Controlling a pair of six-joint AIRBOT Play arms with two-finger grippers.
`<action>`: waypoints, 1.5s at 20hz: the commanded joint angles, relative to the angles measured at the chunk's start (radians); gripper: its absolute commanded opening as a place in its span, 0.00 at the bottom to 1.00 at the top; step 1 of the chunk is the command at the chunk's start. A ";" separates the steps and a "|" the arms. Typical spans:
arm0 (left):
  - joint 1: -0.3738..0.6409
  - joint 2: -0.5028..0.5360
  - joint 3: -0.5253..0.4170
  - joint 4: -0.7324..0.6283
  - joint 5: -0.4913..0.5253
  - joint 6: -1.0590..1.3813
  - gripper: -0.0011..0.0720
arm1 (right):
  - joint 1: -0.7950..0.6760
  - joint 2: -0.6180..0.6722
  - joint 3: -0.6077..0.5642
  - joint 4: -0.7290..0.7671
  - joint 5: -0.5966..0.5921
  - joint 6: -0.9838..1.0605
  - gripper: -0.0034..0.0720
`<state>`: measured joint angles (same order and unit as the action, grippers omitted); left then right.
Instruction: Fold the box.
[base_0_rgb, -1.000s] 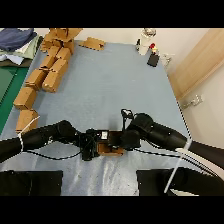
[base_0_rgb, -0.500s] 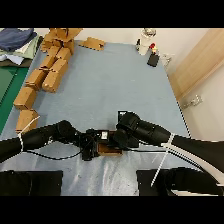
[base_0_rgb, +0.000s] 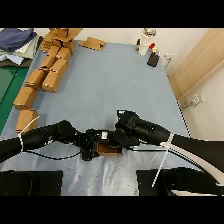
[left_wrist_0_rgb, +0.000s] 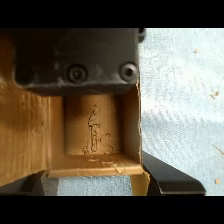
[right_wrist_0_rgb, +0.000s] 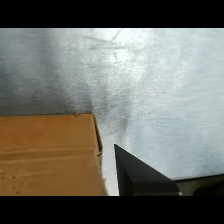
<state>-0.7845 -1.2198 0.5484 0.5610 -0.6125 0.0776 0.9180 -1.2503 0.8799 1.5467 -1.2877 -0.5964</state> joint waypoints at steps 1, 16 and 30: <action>0.001 0.000 0.001 0.000 0.001 0.001 0.72 | 0.000 0.014 0.029 -0.002 -0.027 -0.014 0.54; 0.000 0.000 0.001 0.000 0.002 0.001 0.72 | -0.150 0.227 0.013 -0.197 -0.444 -0.054 0.30; 0.000 0.000 0.001 0.000 0.003 0.001 0.72 | -0.592 -0.048 -0.107 1.197 0.354 -1.756 0.05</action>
<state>-0.7845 -1.2198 0.5484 0.5610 -0.6109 0.0780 0.3172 -1.2556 0.7780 2.4485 -0.9432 -1.9041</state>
